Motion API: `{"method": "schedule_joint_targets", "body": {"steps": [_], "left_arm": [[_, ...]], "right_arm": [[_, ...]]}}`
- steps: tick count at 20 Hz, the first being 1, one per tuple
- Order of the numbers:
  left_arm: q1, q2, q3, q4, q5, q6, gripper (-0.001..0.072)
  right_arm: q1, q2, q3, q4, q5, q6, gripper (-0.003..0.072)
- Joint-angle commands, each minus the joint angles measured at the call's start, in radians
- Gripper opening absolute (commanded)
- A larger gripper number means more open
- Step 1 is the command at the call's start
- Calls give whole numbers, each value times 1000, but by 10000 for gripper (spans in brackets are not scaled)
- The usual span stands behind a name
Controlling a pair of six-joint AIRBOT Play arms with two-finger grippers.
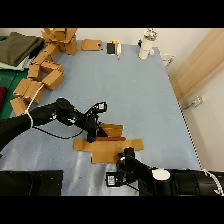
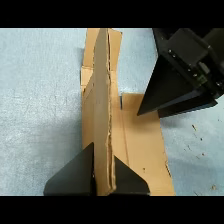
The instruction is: Fold the box.
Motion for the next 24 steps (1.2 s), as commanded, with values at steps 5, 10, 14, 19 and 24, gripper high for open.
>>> {"method": "schedule_joint_targets", "body": {"steps": [5, 10, 14, 19, 24], "left_arm": [[0, 0, 0, 0, 1, 0, 12], [0, 0, 0, 0, 1, 0, 12], [0, 0, 0, 0, 1, 0, 12], [-1, 0, 0, 0, 0, 0, 12], [-1, 0, 0, 0, 1, 0, 12]], "right_arm": [[-2, -1, 70, -82, -39, 300, 453], [-2, -1, 73, -55, -32, 430, 453], [-8, -2, 73, -91, -46, 425, 718], [-84, 61, 73, -80, -44, 414, 718], [-120, 115, 72, 44, -52, 227, 717]]}}
